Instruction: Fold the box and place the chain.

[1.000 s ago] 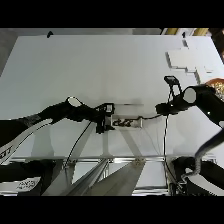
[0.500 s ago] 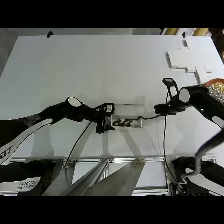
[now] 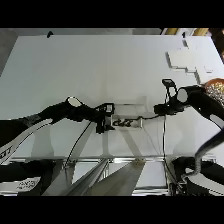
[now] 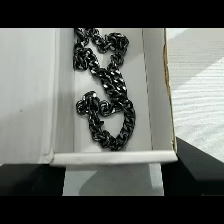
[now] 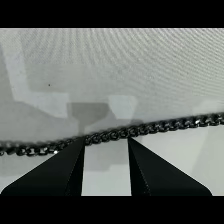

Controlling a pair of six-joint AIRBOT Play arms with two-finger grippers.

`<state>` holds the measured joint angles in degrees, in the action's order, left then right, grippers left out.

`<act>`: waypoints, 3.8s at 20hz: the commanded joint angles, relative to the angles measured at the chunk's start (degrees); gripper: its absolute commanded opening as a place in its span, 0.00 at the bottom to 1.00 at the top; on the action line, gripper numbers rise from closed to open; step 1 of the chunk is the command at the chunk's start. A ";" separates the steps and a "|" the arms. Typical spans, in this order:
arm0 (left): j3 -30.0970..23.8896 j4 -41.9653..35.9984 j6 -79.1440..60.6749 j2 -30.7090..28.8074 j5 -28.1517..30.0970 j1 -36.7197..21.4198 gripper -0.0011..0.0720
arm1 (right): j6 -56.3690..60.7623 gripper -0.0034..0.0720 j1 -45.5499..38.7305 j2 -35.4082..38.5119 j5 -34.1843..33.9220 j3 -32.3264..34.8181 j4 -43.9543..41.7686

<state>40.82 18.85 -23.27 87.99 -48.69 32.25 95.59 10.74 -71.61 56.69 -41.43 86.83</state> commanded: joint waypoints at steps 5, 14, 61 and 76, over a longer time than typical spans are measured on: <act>0.00 0.02 -0.02 -0.02 0.02 -0.02 0.06 | 0.37 0.43 -0.04 -0.66 -0.61 0.02 0.00; 0.00 0.02 -0.02 -0.02 0.00 -0.02 0.06 | 0.22 0.06 -0.04 -0.66 1.16 0.02 -0.02; 0.00 0.02 -0.02 -0.02 0.00 -0.02 0.06 | -7.48 0.06 4.09 15.39 4.70 0.07 -6.82; 0.00 0.02 -0.02 -0.02 0.02 -0.02 0.06 | -7.15 0.06 31.93 24.33 -11.65 0.07 -27.23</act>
<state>40.82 18.87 -23.27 87.99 -48.69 32.25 88.25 38.57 -47.51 51.13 -41.30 62.76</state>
